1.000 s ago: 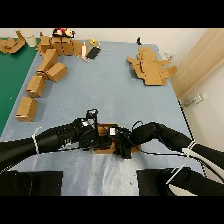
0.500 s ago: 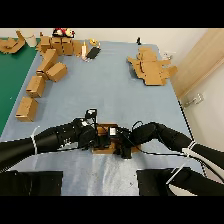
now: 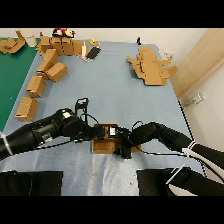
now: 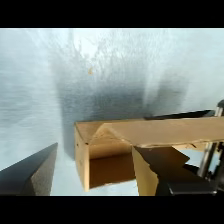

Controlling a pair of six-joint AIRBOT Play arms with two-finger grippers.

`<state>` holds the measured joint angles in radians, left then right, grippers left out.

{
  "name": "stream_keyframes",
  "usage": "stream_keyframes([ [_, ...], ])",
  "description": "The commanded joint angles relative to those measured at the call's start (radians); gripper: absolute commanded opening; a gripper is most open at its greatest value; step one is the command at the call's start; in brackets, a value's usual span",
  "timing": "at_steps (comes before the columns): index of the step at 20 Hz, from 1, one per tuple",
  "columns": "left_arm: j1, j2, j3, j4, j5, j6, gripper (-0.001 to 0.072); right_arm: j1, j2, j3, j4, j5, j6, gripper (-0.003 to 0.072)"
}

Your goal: Fold the box.

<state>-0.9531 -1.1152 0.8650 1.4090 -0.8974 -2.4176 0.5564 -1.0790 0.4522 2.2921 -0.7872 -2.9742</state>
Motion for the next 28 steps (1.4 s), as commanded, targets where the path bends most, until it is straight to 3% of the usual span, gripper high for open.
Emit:
stream_keyframes([
  [1, 0.04, 0.077, -0.016, -0.046, -0.02, 0.078, 0.0717, 0.0, 0.0, 0.0, 0.0, 0.0, 0.0, 0.0446],
  [3, 0.062, 0.135, -0.054, -0.101, -0.019, 0.163, 0.0715, 0.0, 0.0, 0.0, 0.0, 0.0, 0.0, 0.0447],
  [4, 0.079, 0.173, -0.089, -0.13, -0.021, 0.227, 0.0581, 0.0, 0.0, 0.0, 0.0, 0.0, 0.0, 0.0446],
  [6, 0.138, 0.249, -0.183, -0.218, -0.021, 0.418, 0.0106, 0.0, 0.0, 0.0, 0.0, 0.0, 0.0, 0.0446],
  [7, 0.169, 0.279, -0.227, -0.251, -0.021, 0.518, 0.0011, 0.0, 0.0, 0.0, 0.0, 0.0, 0.0, 0.0446],
  [11, 0.219, 0.314, -0.282, -0.27, -0.076, 0.98, 0.0011, 0.0, 0.0, 0.0, 0.0, 0.0, 0.0, 0.0446],
  [18, 0.279, 0.215, -0.281, -0.27, 0.029, 1.551, 0.0024, 0.0, 0.0, 0.0, 0.0, 0.0, 0.0, 0.0446],
  [19, 0.279, 0.196, -0.281, -0.278, 0.031, 1.619, 0.0432, 0.0, 0.0, 0.0, 0.0, 0.0, 0.0, 0.0447],
  [20, 0.28, 0.175, -0.281, -0.292, 0.036, 1.654, 0.0697, 0.0, 0.0, 0.0, 0.0, 0.0, 0.0, 0.0446],
  [23, 0.279, 0.127, -0.281, -0.341, 0.035, 1.753, 0.0698, 0.0, 0.0, 0.0, 0.0, 0.0, 0.0, 0.0446],
  [28, 0.274, 0.098, -0.281, -0.626, 0.035, 2.189, 0.0699, -0.001, 0.0, 0.0, 0.0, 0.0, 0.0, 0.0446],
])
